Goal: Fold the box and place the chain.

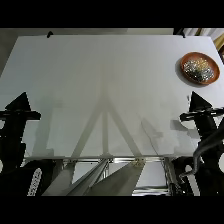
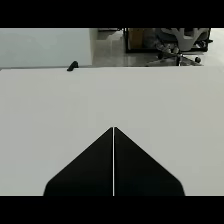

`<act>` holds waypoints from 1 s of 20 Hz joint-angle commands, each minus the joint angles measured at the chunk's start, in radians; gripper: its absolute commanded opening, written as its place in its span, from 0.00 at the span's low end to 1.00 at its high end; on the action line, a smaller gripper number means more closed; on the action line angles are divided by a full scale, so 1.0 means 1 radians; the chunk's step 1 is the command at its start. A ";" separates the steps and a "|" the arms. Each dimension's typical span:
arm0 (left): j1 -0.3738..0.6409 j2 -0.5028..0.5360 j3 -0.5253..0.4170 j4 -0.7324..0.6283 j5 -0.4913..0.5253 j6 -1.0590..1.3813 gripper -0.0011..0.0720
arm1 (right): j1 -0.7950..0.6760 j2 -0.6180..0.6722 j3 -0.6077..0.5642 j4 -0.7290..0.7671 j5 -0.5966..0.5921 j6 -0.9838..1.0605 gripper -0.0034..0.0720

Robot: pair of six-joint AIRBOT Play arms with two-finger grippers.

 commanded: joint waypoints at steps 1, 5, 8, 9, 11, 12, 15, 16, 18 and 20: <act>0.000 0.002 0.000 0.000 0.001 0.001 0.03 | -0.001 0.000 -0.002 0.002 0.002 0.007 0.07; 0.000 0.001 0.000 0.000 0.001 0.001 0.03 | -0.001 -0.062 -0.001 0.004 0.000 0.331 0.07; 0.000 0.001 0.000 0.000 0.001 0.000 0.03 | -0.001 -0.141 0.043 0.004 0.002 0.430 0.07; 0.000 0.001 0.000 0.000 0.001 0.000 0.03 | -0.001 -0.184 0.084 0.004 0.004 0.458 0.07; 0.000 0.001 0.000 0.000 0.001 0.001 0.03 | -0.001 -0.309 0.194 -0.011 0.032 0.478 0.07; 0.000 0.001 0.000 0.000 0.001 0.001 0.03 | -0.001 -0.396 0.262 -0.031 0.069 0.481 0.07; 0.000 0.001 0.000 0.000 0.001 0.000 0.03 | -0.005 -0.698 0.487 -0.224 0.243 0.704 0.07; 0.000 0.001 0.000 0.000 0.001 0.001 0.03 | -0.024 -0.807 0.579 -0.356 0.377 0.855 0.07; 0.000 0.001 0.000 0.000 0.001 0.000 0.03 | -0.070 -0.975 0.760 -0.593 0.678 1.043 0.07; 0.000 0.001 0.000 0.000 0.001 0.001 0.03 | -0.109 -1.041 0.890 -0.666 0.880 1.051 0.07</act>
